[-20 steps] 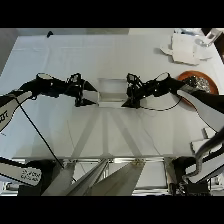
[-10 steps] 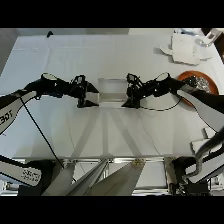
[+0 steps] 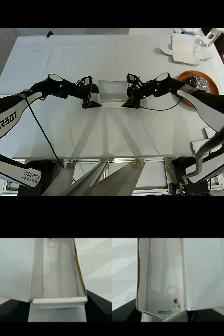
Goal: Fold the box and place the chain.
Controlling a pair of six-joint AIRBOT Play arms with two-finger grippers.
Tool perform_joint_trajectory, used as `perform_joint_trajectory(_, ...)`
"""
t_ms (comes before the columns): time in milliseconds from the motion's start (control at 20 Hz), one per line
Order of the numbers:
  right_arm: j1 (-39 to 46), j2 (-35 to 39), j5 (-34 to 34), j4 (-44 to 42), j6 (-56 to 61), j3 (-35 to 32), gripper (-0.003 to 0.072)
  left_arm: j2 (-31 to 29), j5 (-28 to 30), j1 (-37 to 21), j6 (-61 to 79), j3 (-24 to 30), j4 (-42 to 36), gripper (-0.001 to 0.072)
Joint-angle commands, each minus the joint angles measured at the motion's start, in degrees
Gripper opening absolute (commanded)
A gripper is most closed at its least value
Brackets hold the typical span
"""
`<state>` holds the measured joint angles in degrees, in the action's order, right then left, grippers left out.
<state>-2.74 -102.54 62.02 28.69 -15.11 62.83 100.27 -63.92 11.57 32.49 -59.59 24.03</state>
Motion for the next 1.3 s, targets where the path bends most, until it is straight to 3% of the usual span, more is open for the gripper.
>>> perform_joint_trajectory(0, 0.0, 0.0, 0.0, 0.0, 0.0, 0.0, 0.0436, -0.1, 2.0, 1.0, -1.1, -0.1, 0.9, 0.0693)
perform_joint_trajectory(100, 0.0, 0.0, 0.0, 0.0, 0.0, 0.0, 0.0436, -0.1, 1.9, 1.0, -1.1, -0.1, 0.8, 0.0650)
perform_joint_trajectory(150, 0.0, 0.0, 0.0, 0.0, 0.0, 0.0, 0.0436, -0.1, 1.7, 0.9, -1.0, -0.1, 0.6, 0.0546)
perform_joint_trajectory(200, 0.0, 0.0, 0.0, 0.0, 0.0, 0.0, 0.0436, -0.1, 1.7, 0.7, -1.1, -0.1, -0.2, 0.0497)
perform_joint_trajectory(350, 0.0, 0.0, 0.0, 0.0, 0.0, 0.0, 0.0436, 0.0, 1.8, -0.2, -1.6, -0.1, -2.4, 0.0487)
perform_joint_trajectory(450, 0.0, 0.0, 0.0, 0.0, 0.0, 0.0, 0.0436, 0.0, 1.8, -0.1, -1.6, -0.1, -2.3, 0.0391)
perform_joint_trajectory(800, 0.0, 0.0, 0.0, 0.0, 0.0, 0.0, 0.0436, 0.0, 1.9, 0.1, -1.6, -0.1, -1.6, 0.0386)
perform_joint_trajectory(1100, 0.0, 0.0, 0.0, -0.1, 0.0, 0.0, 0.0436, -0.3, 4.8, 4.3, -2.7, -0.1, 7.1, 0.0393)
perform_joint_trajectory(1250, 0.0, 0.0, 0.0, 0.0, 0.0, 0.0, 0.0436, -0.4, 7.2, 5.0, -4.6, -0.1, 7.3, 0.0395)
